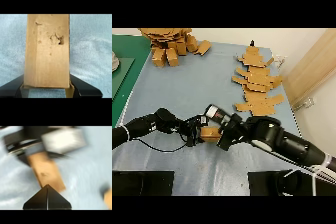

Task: Fold the box.

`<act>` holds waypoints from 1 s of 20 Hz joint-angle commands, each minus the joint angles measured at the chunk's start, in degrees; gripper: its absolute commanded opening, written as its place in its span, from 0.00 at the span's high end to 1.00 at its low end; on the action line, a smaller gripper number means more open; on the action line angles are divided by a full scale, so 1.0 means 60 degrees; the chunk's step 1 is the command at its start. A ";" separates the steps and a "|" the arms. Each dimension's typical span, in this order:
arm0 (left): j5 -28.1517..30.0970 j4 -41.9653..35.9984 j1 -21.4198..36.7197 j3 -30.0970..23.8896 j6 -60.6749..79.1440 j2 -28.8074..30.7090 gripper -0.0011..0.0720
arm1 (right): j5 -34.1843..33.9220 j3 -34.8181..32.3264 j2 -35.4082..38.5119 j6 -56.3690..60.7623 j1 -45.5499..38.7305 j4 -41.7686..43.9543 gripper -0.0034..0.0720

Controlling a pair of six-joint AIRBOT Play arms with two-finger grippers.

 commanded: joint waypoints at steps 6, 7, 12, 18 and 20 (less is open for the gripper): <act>0.0004 0.0000 0.0000 -0.0004 0.0000 0.0004 0.44 | -0.2572 -0.2998 0.3140 0.7242 -0.1792 0.3395 0.95; 0.0004 0.0000 0.0000 -0.0004 0.0000 0.0004 0.44 | -0.4215 -0.3734 0.3118 0.7318 -0.1730 0.5162 0.95; 0.0004 0.0000 0.0000 -0.0004 0.0000 0.0004 0.44 | -0.7286 -0.4568 0.2579 0.5931 -0.0586 0.9125 0.95; 0.0004 -0.0004 0.0000 -0.0004 0.0000 0.0004 0.44 | -0.7657 -0.4288 0.1096 0.5971 -0.0291 0.9133 0.95; 0.0004 0.0000 0.0000 -0.0004 0.0000 0.0004 0.44 | -0.8069 -0.4000 0.0612 0.5945 -0.0058 0.9111 0.95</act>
